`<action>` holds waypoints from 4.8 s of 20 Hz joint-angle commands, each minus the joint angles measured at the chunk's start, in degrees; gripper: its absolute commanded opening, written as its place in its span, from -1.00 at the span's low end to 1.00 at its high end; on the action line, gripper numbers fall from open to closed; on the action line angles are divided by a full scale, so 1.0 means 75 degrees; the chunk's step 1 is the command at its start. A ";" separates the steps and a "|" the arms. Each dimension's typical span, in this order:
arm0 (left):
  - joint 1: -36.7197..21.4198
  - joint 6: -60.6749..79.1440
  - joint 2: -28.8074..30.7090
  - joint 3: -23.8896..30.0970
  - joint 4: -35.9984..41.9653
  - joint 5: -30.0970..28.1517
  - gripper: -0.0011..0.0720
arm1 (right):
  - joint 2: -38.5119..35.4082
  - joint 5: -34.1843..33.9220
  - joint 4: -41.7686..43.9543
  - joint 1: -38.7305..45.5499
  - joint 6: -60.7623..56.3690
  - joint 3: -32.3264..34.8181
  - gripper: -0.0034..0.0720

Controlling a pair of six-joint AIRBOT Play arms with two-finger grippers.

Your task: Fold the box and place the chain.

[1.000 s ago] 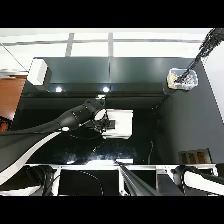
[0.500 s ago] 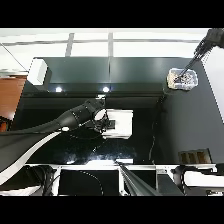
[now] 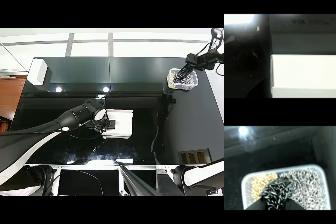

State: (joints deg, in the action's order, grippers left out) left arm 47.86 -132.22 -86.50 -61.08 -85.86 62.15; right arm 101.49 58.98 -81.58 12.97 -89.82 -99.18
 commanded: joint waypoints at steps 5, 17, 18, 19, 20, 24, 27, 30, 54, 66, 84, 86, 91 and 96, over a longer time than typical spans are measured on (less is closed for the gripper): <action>-0.0006 0.0000 0.0000 -0.0009 -0.0003 -0.0052 -0.89 | 0.0708 0.0184 -0.0044 -0.0239 -0.0431 0.0003 -0.58; -0.0006 0.0000 0.0000 -0.0009 -0.0003 -0.0050 -0.88 | 0.0816 0.0516 0.0638 0.0254 -0.0315 0.0006 0.19; -0.0006 0.0000 0.0000 -0.0009 -0.0003 -0.0050 -0.88 | 0.0901 0.0437 0.0799 0.0221 -0.0315 0.0006 0.19; -0.0009 0.0000 0.0000 -0.0009 -0.0012 -0.0052 -0.88 | 0.0985 0.0341 0.0927 0.0198 -0.0318 0.0006 0.19; -0.0006 0.0000 0.0000 -0.0009 -0.0029 -0.0050 -0.89 | 0.1055 0.0271 0.1020 0.0160 -0.0321 0.0006 0.19; -0.0006 0.0000 0.0000 -0.0009 -0.0026 -0.0050 -0.88 | 0.1122 0.0131 0.1014 0.0111 -0.0344 -0.0006 -0.70; -0.0006 0.0000 0.0000 -0.0009 -0.0026 -0.0052 -0.88 | 0.0950 0.0184 0.0801 0.0128 -0.0338 -0.0006 -0.78; -0.0006 0.0000 0.0000 -0.0009 -0.0026 -0.0052 -0.88 | 0.0650 0.0251 0.0405 0.0128 -0.0332 -0.0006 -0.78; -0.0006 0.0000 0.0000 -0.0009 -0.0058 -0.0079 -0.88 | -0.1492 0.0609 0.0475 0.0172 0.0472 -0.1606 -0.79; -0.0006 0.0000 0.0000 -0.0006 -0.0055 -0.0079 -0.88 | -0.2786 0.0277 0.2040 0.0460 0.0947 -0.2585 -0.80; -0.0006 0.0000 0.0000 -0.0006 -0.0058 -0.0087 -0.89 | -0.5887 0.3179 0.4258 -0.2130 0.2471 0.2078 -0.80; -0.0006 0.0000 0.0000 -0.0006 -0.0058 -0.0085 -0.89 | -0.5887 0.3200 0.4252 -0.2792 0.2474 0.2611 -0.80; -0.0006 0.0000 0.0000 -0.0006 -0.0055 -0.0079 -0.89 | -0.5884 0.3072 0.4240 -0.3812 0.2532 0.3713 -0.80; -0.0006 0.0000 0.0000 -0.0006 -0.0055 -0.0082 -0.88 | -0.5989 0.3299 0.3448 -0.3608 0.2521 0.3829 -0.80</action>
State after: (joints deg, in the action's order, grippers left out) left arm 47.86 -132.25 -86.50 -61.08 -86.28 61.54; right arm 57.14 82.41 -51.79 -14.31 -70.87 -71.55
